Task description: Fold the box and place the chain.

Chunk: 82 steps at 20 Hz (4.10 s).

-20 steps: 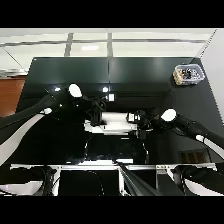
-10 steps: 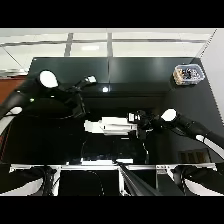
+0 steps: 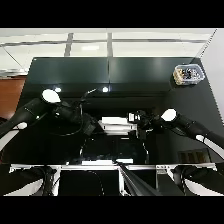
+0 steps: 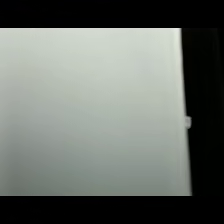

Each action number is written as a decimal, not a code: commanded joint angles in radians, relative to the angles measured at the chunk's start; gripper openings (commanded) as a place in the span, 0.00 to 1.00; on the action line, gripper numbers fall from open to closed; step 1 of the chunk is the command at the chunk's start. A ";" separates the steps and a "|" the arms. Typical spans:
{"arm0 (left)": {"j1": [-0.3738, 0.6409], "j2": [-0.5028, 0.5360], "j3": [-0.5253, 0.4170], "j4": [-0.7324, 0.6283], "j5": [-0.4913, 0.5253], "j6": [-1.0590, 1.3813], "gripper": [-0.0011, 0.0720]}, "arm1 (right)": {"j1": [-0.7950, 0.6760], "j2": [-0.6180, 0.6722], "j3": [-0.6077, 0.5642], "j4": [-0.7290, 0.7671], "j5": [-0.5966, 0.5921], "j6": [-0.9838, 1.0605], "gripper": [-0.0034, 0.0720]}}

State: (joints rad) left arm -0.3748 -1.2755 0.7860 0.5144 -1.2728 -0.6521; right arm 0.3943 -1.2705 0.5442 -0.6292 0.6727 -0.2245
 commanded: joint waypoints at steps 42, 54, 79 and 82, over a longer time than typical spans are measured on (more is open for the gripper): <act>0.058 0.290 -0.161 0.304 0.262 0.397 0.53 | 0.001 0.000 0.000 0.000 0.000 0.000 0.28; -0.050 0.055 -0.137 0.236 0.451 0.775 0.97 | 0.000 0.000 0.000 0.000 0.000 0.000 0.28; -0.100 -0.009 -0.137 0.005 0.487 0.776 0.31 | 0.000 0.000 0.000 0.000 0.000 0.000 0.28; -0.099 -0.049 -0.137 -0.037 0.483 0.775 0.31 | 0.000 0.000 0.000 0.000 0.000 0.000 0.28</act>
State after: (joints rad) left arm -0.4679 -1.2964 0.6483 0.5076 -0.7998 0.1246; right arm 0.3943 -1.2713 0.5442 -0.6285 0.6727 -0.2237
